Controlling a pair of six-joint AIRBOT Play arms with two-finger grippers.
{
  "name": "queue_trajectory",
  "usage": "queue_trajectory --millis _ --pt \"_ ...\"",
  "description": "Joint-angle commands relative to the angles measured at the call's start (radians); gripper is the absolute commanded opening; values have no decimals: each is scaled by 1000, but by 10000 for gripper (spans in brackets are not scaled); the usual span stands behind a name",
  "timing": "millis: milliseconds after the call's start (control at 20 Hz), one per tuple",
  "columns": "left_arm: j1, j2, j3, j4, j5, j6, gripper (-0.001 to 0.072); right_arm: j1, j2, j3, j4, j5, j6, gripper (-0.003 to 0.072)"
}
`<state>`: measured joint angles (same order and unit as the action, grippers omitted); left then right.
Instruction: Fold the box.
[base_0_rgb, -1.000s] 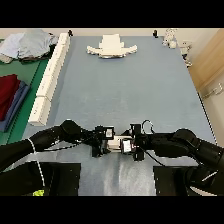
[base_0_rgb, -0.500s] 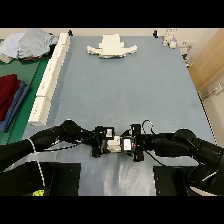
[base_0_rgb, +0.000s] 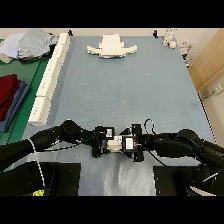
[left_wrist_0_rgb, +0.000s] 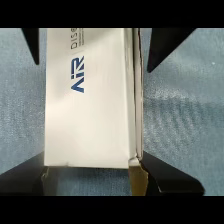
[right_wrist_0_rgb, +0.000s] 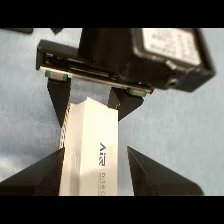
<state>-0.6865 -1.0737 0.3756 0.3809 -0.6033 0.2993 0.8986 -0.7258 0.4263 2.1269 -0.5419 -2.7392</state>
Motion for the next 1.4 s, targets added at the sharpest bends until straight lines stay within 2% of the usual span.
queue_trajectory --millis 0,100,150,200,250,300,450,600,1000,1350 --pt "0 0 0 0 1 0 407 1 63 1 65 -1 28 603" --pt "0 0 0 0 1 0 407 1 130 0 84 -1 191 582" --pt "0 0 0 0 1 0 408 1 156 -5 84 1 327 510" --pt "0 0 0 0 1 0 408 1 174 -17 85 12 466 277" --pt "0 0 0 0 1 0 407 1 180 -42 108 50 554 96" --pt "0 0 0 0 1 0 407 1 179 -74 146 106 600 18" --pt "0 0 0 0 1 0 407 57 178 -190 182 346 700 1" --pt "0 0 0 0 1 0 407 137 174 -269 178 470 789 2" --pt "0 0 0 0 1 0 407 220 39 -295 173 536 813 2" --pt "0 0 0 0 0 0 407 244 -4 -295 173 534 829 1"
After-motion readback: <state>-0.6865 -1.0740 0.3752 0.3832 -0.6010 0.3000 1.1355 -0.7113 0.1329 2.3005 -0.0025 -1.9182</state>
